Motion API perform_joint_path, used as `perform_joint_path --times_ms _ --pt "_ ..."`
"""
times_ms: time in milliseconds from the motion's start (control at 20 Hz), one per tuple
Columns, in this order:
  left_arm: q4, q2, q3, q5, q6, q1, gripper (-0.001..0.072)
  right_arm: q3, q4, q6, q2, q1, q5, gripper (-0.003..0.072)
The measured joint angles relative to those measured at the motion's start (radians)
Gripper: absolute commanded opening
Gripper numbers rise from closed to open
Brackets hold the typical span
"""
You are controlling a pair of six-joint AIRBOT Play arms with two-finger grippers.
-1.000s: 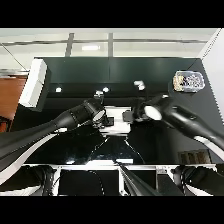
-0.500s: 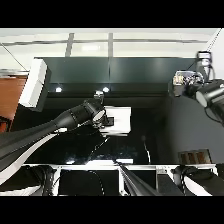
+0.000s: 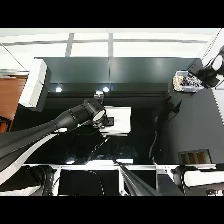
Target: Fold the box and place the chain.
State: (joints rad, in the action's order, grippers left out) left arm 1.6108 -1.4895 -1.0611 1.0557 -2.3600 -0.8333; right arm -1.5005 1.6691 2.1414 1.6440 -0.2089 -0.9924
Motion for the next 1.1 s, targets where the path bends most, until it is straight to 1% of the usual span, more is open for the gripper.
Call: perform_joint_path --times_ms 50,100,200,350,600,700,750,800,950,1100 --pt "0.000 0.000 0.000 0.000 0.000 0.000 0.0028 -0.073 0.006 0.023 0.054 -0.007 -0.039 0.0596" --pt "0.000 0.000 0.000 0.000 0.000 0.000 0.0028 -0.135 0.013 0.043 0.101 -0.013 -0.067 0.0596" --pt "0.000 0.000 0.000 0.000 0.000 0.000 0.0027 -0.216 0.021 0.080 0.172 -0.024 -0.101 0.0596" --pt "0.000 0.000 0.000 0.000 0.000 0.000 0.0028 -0.275 0.028 0.113 0.238 -0.048 -0.125 0.0596" --pt "0.000 0.000 0.000 0.000 -0.001 0.000 0.0028 -0.304 0.026 0.115 0.305 -0.066 -0.127 0.0589" --pt "0.000 0.000 0.000 0.000 0.000 0.000 0.0028 -0.307 0.024 0.108 0.322 -0.068 -0.126 0.0314" --pt "0.000 0.000 0.000 0.000 0.000 0.000 0.0028 -0.309 0.019 0.103 0.327 -0.069 -0.121 0.0057" --pt "0.000 0.000 0.000 0.000 -0.001 0.000 0.0027 -0.313 0.009 0.094 0.330 -0.071 -0.112 0.0013" --pt "0.000 0.000 0.000 0.000 -0.001 0.000 0.0028 -0.352 -0.048 0.029 0.337 -0.070 -0.132 0.0012" --pt "0.000 0.000 0.000 0.000 0.000 0.000 0.0027 -0.426 -0.056 -0.064 0.316 -0.069 -0.181 0.0011"
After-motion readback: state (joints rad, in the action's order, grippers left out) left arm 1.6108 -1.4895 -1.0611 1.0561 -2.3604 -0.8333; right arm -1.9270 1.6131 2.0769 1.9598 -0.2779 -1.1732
